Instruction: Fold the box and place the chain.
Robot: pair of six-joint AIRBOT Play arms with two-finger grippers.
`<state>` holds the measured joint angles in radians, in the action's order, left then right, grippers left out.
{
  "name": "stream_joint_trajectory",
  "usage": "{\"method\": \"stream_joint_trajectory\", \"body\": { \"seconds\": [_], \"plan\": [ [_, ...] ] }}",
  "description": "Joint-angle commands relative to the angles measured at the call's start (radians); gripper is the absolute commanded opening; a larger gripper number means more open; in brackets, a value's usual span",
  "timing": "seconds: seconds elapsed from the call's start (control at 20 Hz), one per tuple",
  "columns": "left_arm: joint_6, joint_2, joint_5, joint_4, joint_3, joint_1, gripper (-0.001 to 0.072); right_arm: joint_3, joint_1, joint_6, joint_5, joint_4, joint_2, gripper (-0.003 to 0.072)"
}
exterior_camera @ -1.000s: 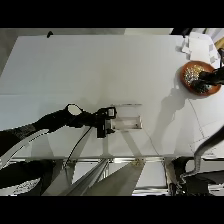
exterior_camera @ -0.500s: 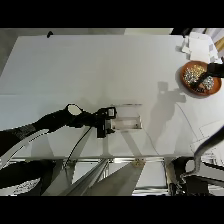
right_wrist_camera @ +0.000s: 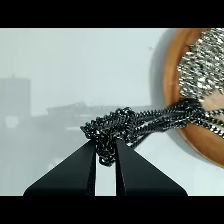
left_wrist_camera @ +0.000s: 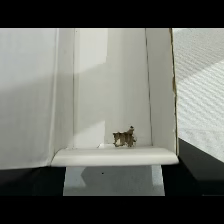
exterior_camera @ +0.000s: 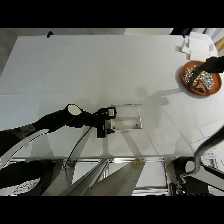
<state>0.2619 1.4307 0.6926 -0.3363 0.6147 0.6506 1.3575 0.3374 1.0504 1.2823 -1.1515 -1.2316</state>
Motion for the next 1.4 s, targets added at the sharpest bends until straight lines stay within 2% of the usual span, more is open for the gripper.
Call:
{"method": "stream_joint_trajectory", "body": {
  "seconds": [0.0,0.45,0.8,1.0,1.35],
  "plan": [
    [0.000,0.000,0.000,0.000,0.000,-0.001,0.0031,0.001,-0.082,-0.013,0.063,0.014,0.050,0.0010],
    [0.000,0.000,0.000,0.000,0.000,-0.001,0.0031,0.000,-0.271,-0.013,0.227,0.014,0.120,0.0010],
    [0.000,0.000,0.000,0.000,0.000,-0.001,0.0031,-0.019,-0.418,-0.003,0.274,0.016,0.259,0.0010],
    [0.000,0.000,0.000,0.000,0.000,-0.001,0.0031,-0.072,-0.482,0.000,0.277,0.017,0.325,0.0010],
    [0.000,0.000,0.000,0.000,0.000,-0.001,0.0031,-0.266,-0.594,-0.002,0.238,0.064,0.361,0.0010]
  ]
}}
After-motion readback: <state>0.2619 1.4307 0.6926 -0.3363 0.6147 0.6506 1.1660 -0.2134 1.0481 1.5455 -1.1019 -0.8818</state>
